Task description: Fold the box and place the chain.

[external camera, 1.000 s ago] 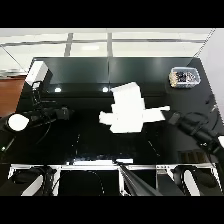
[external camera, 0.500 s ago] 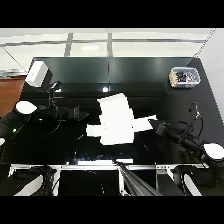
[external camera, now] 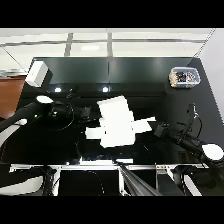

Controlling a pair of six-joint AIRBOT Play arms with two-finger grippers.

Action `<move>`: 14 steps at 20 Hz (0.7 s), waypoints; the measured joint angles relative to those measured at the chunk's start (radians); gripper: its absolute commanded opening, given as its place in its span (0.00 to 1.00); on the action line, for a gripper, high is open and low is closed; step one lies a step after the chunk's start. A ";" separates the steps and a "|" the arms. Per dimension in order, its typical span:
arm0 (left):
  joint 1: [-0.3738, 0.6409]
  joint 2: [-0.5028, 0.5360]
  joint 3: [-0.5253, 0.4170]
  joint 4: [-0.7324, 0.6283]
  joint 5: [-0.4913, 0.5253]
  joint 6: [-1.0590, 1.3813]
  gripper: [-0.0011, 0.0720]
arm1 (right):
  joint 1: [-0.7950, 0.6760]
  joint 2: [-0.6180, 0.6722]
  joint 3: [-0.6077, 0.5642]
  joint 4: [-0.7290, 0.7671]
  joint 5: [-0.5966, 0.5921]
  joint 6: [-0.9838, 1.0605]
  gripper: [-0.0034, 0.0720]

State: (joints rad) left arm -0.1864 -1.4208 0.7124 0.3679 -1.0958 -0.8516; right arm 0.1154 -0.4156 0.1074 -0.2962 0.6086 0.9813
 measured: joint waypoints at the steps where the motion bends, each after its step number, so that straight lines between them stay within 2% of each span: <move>1: -0.006 -0.034 0.024 -0.021 -0.017 0.019 0.97 | 0.000 0.000 0.000 -0.001 0.000 0.000 0.06; 7: -0.063 -0.211 0.186 -0.043 -0.103 0.076 0.97 | 0.000 0.000 0.000 -0.005 -0.001 0.003 0.06; 12: -0.077 -0.316 0.294 0.014 -0.283 0.153 0.66 | 0.000 0.000 0.000 -0.005 -0.005 0.003 0.06; 13: -0.078 -0.328 0.310 0.037 -0.305 0.164 0.65 | 0.000 0.000 0.000 -0.006 -0.005 0.003 0.06; 14: -0.080 -0.335 0.322 0.050 -0.319 0.171 0.59 | 0.000 0.000 0.000 -0.008 -0.005 0.003 0.06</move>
State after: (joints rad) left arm -0.2661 -1.7561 1.0340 0.4183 -1.4143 -0.6804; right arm 0.1154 -0.4156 0.1074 -0.3038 0.6041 0.9844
